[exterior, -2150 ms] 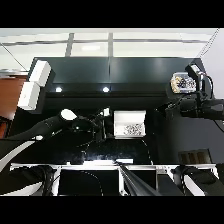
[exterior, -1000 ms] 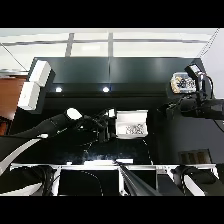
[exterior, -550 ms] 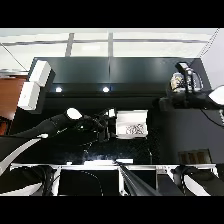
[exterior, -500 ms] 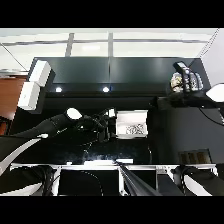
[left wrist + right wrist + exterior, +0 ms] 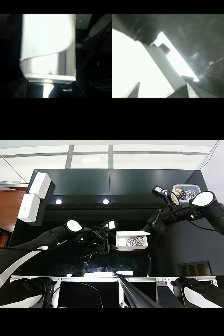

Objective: Fold the box and place the chain.

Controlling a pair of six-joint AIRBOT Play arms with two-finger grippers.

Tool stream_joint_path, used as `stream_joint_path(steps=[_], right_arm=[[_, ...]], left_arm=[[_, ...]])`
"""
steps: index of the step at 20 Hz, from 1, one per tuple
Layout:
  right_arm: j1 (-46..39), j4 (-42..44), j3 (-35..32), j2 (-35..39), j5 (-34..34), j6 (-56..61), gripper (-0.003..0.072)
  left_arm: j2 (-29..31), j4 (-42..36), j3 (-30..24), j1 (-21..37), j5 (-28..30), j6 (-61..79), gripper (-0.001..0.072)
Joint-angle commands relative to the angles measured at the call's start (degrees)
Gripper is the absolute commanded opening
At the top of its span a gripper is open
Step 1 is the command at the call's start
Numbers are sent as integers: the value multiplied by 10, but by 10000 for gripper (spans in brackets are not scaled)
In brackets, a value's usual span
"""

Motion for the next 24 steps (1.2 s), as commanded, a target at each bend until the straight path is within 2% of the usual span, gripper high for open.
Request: stream_joint_path(steps=[1, 6, 9, 12, 15, 20, 24], right_arm=[[2, -36, -15, 42, 47, 14, 720], [49, -21, -121, 83, -51, -28, 720], [84, -21, -126, 83, -104, -105, 720], [93, -21, -122, 83, -91, -168, 720], [93, -23, -113, 84, -69, -170, 720], [110, -17, -112, 84, -63, -185, 720], [145, -53, -112, 84, -85, -193, 720]], left_arm=[[0, 0, 1, 0, -1, 0, 281], [0, 0, 1, 0, -1, 0, 282], [0, 0, 1, 0, -1, 0, 282], [0, 0, 1, 0, -1, 0, 282], [0, 0, 1, 0, -1, 0, 282], [0, 0, 1, 0, -1, 0, 282], [0, 0, 1, 0, -1, 0, 282]])
